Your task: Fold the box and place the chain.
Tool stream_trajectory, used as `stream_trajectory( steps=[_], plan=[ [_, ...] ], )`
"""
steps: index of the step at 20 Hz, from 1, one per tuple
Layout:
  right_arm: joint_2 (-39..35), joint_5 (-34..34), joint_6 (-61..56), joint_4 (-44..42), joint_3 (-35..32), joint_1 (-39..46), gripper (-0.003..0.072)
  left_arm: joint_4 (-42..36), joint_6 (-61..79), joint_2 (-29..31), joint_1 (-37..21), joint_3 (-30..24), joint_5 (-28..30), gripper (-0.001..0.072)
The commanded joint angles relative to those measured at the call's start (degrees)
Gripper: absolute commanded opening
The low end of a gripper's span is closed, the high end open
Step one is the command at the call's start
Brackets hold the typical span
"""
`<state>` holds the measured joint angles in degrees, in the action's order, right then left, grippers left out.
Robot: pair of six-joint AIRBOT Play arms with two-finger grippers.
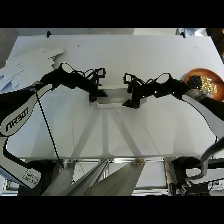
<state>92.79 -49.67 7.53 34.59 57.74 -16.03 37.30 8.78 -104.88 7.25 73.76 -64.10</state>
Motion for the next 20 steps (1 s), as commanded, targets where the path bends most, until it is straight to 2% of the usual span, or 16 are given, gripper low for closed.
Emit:
stream_trajectory(
  steps=[1,5,15,20],
  plan=[
    [0.57,-0.55,1.9,-1.55,-0.04,1.18,0.0696,0.02,0.0,0.02,-0.02,-0.02,0.0,0.0014],
    [2.91,-2.78,4.79,-5.29,-0.04,0.85,0.0696,0.0,0.0,0.0,-0.02,-0.02,0.0,0.0014],
    [4.72,-1.97,4.52,-2.47,-0.07,0.81,0.0696,0.02,0.0,0.0,-0.02,-0.02,0.0,0.0014],
    [5.01,-1.92,4.98,-3.85,-0.07,0.81,0.0696,0.02,0.0,0.02,-0.02,-0.02,0.0,0.0014]
  ],
)
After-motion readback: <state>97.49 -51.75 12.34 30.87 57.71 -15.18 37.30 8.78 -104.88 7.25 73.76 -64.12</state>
